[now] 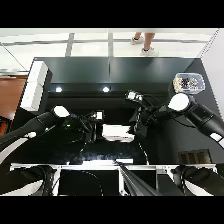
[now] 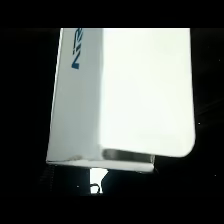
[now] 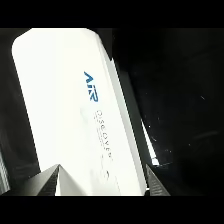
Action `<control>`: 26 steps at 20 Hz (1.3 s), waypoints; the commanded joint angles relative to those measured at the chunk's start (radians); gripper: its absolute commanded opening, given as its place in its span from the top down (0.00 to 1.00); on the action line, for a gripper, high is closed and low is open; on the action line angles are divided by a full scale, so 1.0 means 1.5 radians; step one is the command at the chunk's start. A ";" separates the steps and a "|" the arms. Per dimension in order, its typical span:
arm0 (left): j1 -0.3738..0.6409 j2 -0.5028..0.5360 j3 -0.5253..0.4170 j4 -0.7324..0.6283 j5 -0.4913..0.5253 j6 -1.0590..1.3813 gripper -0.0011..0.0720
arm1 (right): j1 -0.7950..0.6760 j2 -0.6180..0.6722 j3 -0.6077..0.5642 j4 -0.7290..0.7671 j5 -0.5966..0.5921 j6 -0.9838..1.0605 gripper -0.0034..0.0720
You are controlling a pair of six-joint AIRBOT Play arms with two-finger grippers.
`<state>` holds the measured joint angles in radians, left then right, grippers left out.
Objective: Fold the box and place the chain.
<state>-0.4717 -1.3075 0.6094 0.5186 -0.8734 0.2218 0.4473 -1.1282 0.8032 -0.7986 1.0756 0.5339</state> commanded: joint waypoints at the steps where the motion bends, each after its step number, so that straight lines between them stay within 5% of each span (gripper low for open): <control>1: 0.000 0.000 0.001 0.000 0.000 0.000 0.32 | 0.025 0.000 -0.009 -0.018 -0.025 -0.013 0.12; 2: 0.000 0.000 0.001 0.000 0.000 0.000 0.32 | 0.027 0.000 -0.009 -0.019 -0.025 -0.012 0.26; 5: 0.000 0.000 0.001 0.000 0.000 0.000 0.32 | 0.027 0.000 -0.009 -0.019 -0.023 -0.012 0.39; 7: 0.000 0.000 0.001 0.000 0.000 0.000 0.32 | 0.027 0.000 -0.009 -0.020 -0.017 -0.012 0.66; 26: 0.000 -0.001 0.001 0.000 0.000 0.000 0.32 | 0.036 0.000 -0.039 -0.015 -0.016 -0.012 0.66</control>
<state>-0.4717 -1.3075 0.6094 0.5186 -0.8730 0.2214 0.5003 -1.1275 0.7456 -0.8204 1.0481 0.5156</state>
